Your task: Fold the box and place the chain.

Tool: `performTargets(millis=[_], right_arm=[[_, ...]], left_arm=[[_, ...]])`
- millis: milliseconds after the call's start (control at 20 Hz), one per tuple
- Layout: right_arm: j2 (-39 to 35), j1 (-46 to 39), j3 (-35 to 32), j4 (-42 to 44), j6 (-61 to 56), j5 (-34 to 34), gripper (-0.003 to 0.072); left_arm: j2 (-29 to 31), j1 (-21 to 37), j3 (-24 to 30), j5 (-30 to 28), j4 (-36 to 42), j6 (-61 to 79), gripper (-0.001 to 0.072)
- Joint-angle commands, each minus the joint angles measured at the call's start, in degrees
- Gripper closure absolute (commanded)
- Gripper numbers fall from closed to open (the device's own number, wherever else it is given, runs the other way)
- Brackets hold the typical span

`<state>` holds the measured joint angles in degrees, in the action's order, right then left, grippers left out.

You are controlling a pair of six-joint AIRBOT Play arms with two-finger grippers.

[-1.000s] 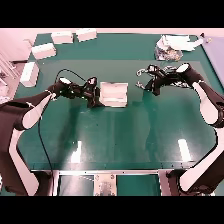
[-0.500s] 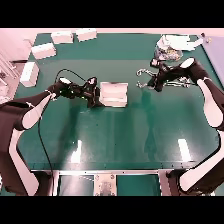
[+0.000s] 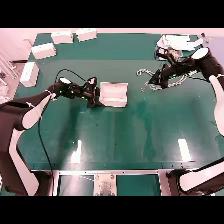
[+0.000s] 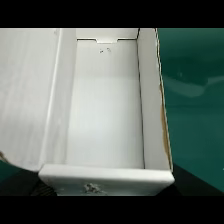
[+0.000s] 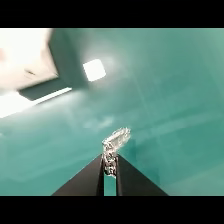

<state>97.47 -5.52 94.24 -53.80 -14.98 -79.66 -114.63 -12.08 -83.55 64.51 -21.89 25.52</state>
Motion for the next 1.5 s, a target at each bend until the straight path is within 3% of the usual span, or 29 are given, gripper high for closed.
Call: performTargets(millis=[0,350,650,1000,1450], right_arm=[[-6.8,0.6,-2.6,-0.3,-3.8,-4.0,0.0684],[-19.9,7.8,-3.1,-3.4,-13.1,-3.7,0.0684],[-25.5,19.5,-1.7,-11.1,-23.8,6.5,0.0683],[-24.5,27.2,-1.5,-12.5,-29.8,16.9,0.0683],[-20.7,29.0,-4.2,-10.7,-32.0,19.3,0.0683]], left_arm=[[0.0,0.0,0.0,0.0,0.0,0.0,0.0357],[0.0,0.0,0.0,0.0,0.0,0.0,0.0357],[0.0,0.0,0.0,0.0,0.0,0.0,0.0357],[0.0,0.0,0.0,0.0,0.0,0.0,0.0357],[0.0,0.0,0.0,0.0,0.0,0.0,0.0357]])
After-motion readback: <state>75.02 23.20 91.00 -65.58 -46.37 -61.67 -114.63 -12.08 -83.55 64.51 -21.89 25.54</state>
